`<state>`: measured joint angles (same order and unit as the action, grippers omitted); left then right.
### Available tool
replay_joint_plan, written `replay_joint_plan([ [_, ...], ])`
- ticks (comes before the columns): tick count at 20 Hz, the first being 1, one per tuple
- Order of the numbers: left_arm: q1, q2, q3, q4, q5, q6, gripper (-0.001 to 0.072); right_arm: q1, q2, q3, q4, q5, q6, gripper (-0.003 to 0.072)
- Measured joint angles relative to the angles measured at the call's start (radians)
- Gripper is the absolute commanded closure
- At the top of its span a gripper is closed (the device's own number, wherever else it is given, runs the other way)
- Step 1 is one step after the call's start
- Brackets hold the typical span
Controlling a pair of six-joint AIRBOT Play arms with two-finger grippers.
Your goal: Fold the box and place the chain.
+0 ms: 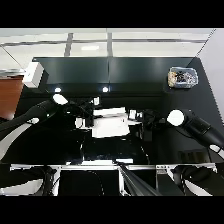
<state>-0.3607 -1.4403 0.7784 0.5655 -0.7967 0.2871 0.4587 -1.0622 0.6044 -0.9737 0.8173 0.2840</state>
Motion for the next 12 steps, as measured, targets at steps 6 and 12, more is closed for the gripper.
replay_joint_plan([
  [6,0.0,0.0,0.003,0.003,-0.025,0.002,0.068,0.098,-0.008,-0.04,0.002,-0.058,-0.053,-0.0015],
  [12,0.0,0.0,0.003,0.003,-0.03,0.002,0.068,0.163,-0.053,-0.048,0.066,-0.209,-0.069,-0.0015],
])
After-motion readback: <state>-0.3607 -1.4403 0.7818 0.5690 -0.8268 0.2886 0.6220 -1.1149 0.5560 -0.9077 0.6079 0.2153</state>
